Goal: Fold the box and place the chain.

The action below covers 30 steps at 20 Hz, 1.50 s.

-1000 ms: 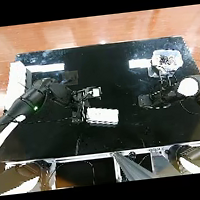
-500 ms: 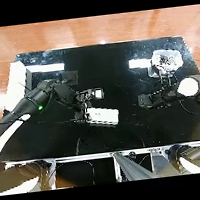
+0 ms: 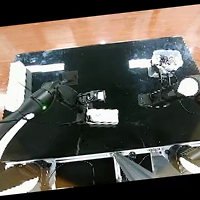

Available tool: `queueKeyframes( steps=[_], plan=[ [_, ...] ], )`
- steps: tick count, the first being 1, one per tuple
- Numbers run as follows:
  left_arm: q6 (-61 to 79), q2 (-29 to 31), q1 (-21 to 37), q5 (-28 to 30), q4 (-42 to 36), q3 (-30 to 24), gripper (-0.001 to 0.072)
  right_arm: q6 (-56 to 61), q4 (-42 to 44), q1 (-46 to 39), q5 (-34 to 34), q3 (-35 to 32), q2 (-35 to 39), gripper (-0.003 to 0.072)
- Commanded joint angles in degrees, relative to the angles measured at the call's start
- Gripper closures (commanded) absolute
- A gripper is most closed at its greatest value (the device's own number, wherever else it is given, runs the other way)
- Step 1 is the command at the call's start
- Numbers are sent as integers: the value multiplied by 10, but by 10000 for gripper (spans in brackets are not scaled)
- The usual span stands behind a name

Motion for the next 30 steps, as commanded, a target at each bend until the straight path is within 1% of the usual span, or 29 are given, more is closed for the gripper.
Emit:
queueKeyframes(
  steps=[1,9,14,15,16,18,20,21,26,28,30],
  plan=[
    [-12,-7,0,1,1,0,101,0,0,0,-7,0,0,654],
    [-18,-13,0,0,1,-1,102,0,0,0,-19,0,0,654],
    [-29,-33,-3,0,5,0,107,0,-1,0,-26,-1,0,654],
    [-29,-37,-5,1,5,0,126,0,-2,0,-26,-1,0,654],
    [-31,-39,-8,1,6,0,204,0,-2,0,-26,-1,0,655],
    [-31,-40,-14,3,5,0,392,0,-3,0,-27,-1,0,654],
    [-34,-40,-13,10,6,0,584,0,-4,0,-29,-1,0,654],
    [-40,-40,-13,19,11,0,693,0,-4,0,-30,-1,0,654],
    [-115,-30,-10,36,28,1,690,0,-4,0,-37,-1,0,655],
    [-139,-11,-1,36,44,1,691,0,-4,0,-37,-1,0,655],
    [-163,16,23,40,53,1,691,-1,-4,0,-37,-1,0,655]
  ],
)
